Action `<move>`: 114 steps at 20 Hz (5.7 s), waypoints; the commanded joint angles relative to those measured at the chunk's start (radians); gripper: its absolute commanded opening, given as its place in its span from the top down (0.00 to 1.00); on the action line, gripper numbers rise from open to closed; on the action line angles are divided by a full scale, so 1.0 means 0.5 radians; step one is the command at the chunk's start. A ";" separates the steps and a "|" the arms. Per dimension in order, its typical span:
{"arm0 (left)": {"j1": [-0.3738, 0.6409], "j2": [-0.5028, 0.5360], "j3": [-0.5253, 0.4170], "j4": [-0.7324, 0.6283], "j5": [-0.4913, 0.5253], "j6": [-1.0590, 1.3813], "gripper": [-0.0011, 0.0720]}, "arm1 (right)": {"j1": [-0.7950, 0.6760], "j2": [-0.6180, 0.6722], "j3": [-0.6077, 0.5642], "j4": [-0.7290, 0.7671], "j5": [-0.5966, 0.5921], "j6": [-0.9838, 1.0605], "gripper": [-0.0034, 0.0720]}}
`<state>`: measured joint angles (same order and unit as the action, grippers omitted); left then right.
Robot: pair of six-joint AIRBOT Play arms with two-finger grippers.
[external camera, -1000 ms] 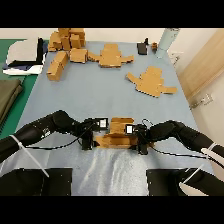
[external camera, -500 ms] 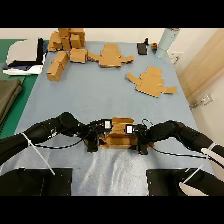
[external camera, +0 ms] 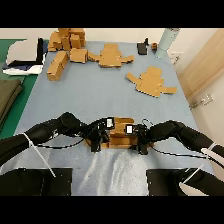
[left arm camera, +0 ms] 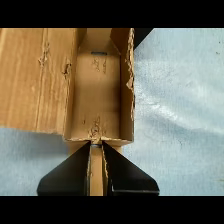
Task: Fold the box.
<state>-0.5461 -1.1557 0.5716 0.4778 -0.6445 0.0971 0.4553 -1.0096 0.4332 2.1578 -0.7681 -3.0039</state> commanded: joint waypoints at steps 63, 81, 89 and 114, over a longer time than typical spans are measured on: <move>0.265 0.334 -0.288 0.523 -0.137 -2.791 0.97 | 0.001 0.000 -0.001 -0.001 0.001 0.000 0.30; 0.119 0.219 -0.073 0.312 -0.172 -2.790 0.97 | 0.001 0.000 -0.001 -0.001 0.001 0.000 0.30; 0.123 0.219 -0.069 0.257 -0.214 -2.815 0.42 | 0.001 0.000 -0.001 -0.001 0.001 0.000 0.30; -0.019 0.054 0.092 0.171 0.025 -2.850 0.16 | 0.001 0.000 -0.001 -0.001 0.001 0.000 0.30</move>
<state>-0.5545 -1.1271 0.6159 0.5652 -0.6624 -1.3251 0.4553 -1.0092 0.4332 2.1571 -0.7677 -3.0039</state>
